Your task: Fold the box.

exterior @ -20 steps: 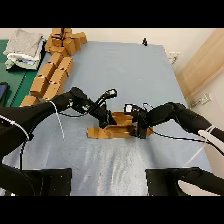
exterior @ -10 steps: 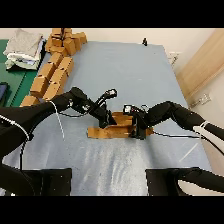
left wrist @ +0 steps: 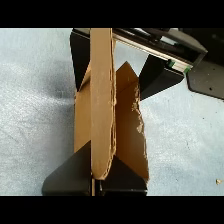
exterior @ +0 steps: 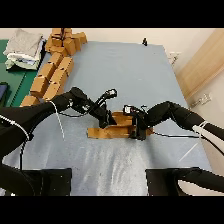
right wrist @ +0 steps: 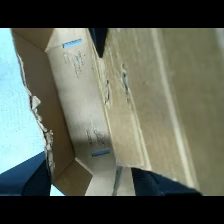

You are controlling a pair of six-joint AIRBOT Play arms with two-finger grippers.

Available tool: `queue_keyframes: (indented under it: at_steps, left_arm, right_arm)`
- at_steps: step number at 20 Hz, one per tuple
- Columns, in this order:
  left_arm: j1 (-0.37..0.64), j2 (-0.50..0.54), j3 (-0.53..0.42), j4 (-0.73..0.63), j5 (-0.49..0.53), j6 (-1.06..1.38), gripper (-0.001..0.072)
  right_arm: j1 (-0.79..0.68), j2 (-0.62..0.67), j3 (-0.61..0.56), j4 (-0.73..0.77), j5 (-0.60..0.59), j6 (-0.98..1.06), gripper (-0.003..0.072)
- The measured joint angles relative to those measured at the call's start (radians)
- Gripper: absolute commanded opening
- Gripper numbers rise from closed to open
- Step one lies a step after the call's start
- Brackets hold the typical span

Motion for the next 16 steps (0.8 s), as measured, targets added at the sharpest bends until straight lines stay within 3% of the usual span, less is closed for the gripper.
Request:
queue_keyframes:
  at_steps: [7, 9, 16]
  left_arm:
    - [0.0, 0.0, 0.0, 0.0, 0.0, 0.0, 0.0011]
    - [0.0, 0.0, 0.0, 0.0, 0.0, 0.0, 0.0011]
    - [0.0, 0.0, 0.0, 0.0, 0.0, 0.0, 0.0011]
  right_arm:
    - [0.0, -0.013, -0.026, -0.003, 0.024, -0.098, 0.0699]
    - [0.0, -0.014, -0.029, -0.003, 0.031, -0.121, 0.0623]
    - [0.0, -0.018, -0.031, -0.005, 0.043, -0.145, 0.0619]
